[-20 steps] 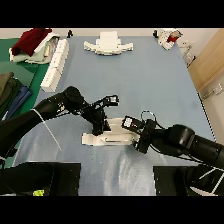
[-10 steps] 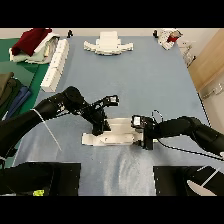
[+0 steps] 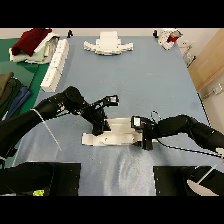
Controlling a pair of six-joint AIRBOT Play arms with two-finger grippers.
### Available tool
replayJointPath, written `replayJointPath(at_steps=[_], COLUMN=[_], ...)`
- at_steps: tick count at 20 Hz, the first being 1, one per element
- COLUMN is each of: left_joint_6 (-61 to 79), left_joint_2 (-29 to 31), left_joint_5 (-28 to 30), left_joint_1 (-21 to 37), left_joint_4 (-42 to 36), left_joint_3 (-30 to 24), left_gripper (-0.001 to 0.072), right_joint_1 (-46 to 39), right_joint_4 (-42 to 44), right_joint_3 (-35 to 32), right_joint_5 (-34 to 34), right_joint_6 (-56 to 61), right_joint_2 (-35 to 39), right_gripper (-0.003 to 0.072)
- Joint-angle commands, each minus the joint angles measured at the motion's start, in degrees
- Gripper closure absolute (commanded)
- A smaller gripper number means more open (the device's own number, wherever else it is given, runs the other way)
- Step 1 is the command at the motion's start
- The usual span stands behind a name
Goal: Fold the box.
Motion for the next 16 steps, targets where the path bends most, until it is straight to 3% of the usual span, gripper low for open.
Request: replayJointPath(at_steps=[1, 11, 13, 16], left_joint_6=[0.0, 0.0, 0.0, 0.0], left_joint_2=[0.0, 0.0, 0.0, 0.0], left_joint_5=[0.0, 0.0, 0.0, 0.0], left_joint_1=[0.0, 0.0, 0.0, 0.0], left_joint_4=[0.0, 0.0, 0.0, 0.0], left_joint_3=[0.0, 0.0, 0.0, 0.0], left_gripper=[0.0696, 0.0696, 0.0696, 0.0696], right_joint_1=[0.1, 3.3, 3.3, 3.1], right_joint_4=[0.3, -1.0, -1.7, -2.1], right_joint_3=[0.0, -0.1, -0.2, -0.2], right_joint_5=[-0.1, 3.8, 3.8, 3.8], right_joint_6=[-0.4, -0.5, -0.5, -0.5], right_joint_2=[-0.1, -5.0, -5.7, -5.7], right_gripper=[-0.0034, -0.0021, 0.0041, 0.004])
